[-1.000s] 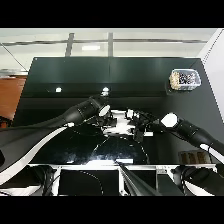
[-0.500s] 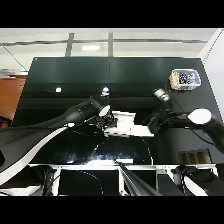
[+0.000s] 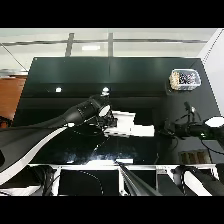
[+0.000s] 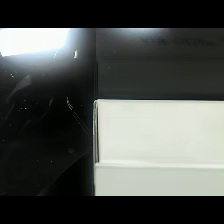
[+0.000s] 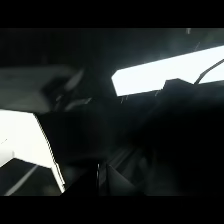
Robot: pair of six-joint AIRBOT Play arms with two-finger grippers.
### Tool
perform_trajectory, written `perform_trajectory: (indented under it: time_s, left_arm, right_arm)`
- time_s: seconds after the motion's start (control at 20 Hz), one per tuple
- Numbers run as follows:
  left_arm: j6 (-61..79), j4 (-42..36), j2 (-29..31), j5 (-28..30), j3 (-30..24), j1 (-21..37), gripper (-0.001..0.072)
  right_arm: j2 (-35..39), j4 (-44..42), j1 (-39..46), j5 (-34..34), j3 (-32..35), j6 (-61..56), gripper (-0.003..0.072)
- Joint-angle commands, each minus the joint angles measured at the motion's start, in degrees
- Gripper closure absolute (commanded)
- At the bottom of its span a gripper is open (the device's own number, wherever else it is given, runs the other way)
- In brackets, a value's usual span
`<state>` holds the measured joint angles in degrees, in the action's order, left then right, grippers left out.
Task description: Fold the box and place the chain.
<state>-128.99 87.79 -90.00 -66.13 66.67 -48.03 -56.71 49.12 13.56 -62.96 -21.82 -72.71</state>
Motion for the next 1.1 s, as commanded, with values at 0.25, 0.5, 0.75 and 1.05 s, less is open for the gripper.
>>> perform_trajectory:
  time_s: [0.25, 0.5, 0.75, 1.05]
  left_arm:
    - [-0.02, 0.07, 0.00, 0.13, 0.07, 0.00, 0.0682]
    - [-0.02, 0.04, 0.00, -0.04, 0.07, -0.02, 0.0682]
    - [-0.02, 0.04, 0.00, -0.04, 0.07, -0.02, 0.0682]
    - [-0.02, 0.04, 0.00, -0.15, 0.07, -0.02, 0.0682]
  right_arm:
    - [-8.41, -14.84, -12.15, 5.95, 1.25, 2.99, 0.0622]
    - [-8.41, -20.57, -13.68, 0.52, -1.05, 7.23, -0.0022]
    - [-8.39, -22.71, -16.98, -3.41, -4.74, 7.82, -0.0015]
    - [-8.41, -15.12, -30.64, 8.15, -10.69, -4.46, 0.0128]
